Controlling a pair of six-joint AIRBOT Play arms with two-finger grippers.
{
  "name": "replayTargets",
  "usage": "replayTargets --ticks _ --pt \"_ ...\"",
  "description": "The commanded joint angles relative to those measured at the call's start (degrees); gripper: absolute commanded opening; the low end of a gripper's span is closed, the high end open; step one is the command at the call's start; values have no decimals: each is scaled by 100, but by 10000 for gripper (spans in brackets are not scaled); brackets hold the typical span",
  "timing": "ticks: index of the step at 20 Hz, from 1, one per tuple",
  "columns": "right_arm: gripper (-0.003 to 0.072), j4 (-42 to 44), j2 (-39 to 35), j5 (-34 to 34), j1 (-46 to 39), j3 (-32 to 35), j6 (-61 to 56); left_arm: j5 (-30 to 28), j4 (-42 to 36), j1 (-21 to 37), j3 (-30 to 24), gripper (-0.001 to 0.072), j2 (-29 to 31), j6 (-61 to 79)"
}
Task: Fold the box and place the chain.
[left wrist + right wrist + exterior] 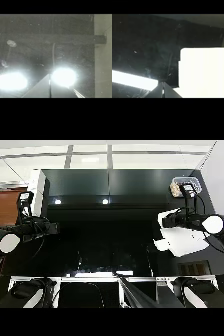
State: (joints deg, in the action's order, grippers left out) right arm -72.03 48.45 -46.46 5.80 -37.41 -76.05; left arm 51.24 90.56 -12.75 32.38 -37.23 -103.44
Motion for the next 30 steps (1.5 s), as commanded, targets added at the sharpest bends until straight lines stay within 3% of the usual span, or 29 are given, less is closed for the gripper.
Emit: replayTargets --ticks 1,18,22,26,27,28,29,30 --pt "25 0 2 0 2 0 -2 -2 2 4 -2 31 2 0" --pt "25 9 4 13 2 0 -11 -114 2 4 -2 30 2 0" --pt "25 227 4 656 2 0 -15 -920 -146 4 -4 30 -66 0" --pt "26 706 4 1353 2 0 -15 -1102 -170 2 -4 30 -72 -11" --pt "56 706 4 1589 2 0 -20 -1226 -168 4 -9 30 -96 -9" --pt "352 706 4 1847 2 0 -22 -1360 -153 7 -9 33 -140 -9" --pt "717 702 7 2072 2 2 -15 -1499 -151 4 -9 101 -205 -11" --pt "714 678 7 2188 0 0 -9 -1615 -173 0 -9 357 -286 -11"
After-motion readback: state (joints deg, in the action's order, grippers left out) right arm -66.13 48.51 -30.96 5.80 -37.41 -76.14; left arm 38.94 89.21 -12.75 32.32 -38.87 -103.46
